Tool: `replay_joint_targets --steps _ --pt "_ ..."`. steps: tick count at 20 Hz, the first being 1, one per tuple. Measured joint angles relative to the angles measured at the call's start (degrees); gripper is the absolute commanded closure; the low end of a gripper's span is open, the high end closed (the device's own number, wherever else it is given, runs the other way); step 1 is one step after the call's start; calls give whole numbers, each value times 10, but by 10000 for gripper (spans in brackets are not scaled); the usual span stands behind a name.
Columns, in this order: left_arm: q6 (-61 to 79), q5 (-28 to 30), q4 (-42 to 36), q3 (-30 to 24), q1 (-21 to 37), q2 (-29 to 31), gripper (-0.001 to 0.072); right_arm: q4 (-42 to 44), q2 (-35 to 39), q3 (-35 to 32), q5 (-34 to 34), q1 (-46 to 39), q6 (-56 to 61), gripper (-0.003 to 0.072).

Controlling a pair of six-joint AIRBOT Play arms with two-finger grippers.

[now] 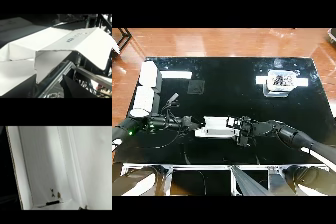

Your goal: Fold the box and place the chain.

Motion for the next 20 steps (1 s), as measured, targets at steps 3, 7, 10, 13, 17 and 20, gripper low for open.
replay_joint_targets --steps 3,7,10,13,17,20 --pt "-7 0 35 12 19 11 421 0 0 0 0 0 0 437" --pt "-10 -29 97 45 105 37 685 -1 0 0 0 0 0 437" --pt "-11 -49 144 59 188 54 686 -2 0 0 0 0 0 437" --pt "-44 -32 203 41 231 59 686 -2 0 0 0 0 0 437" --pt "-67 -1 225 -16 203 43 686 -2 0 0 0 0 0 437" --pt "-88 60 224 -50 141 35 686 -2 0 0 0 0 0 437"
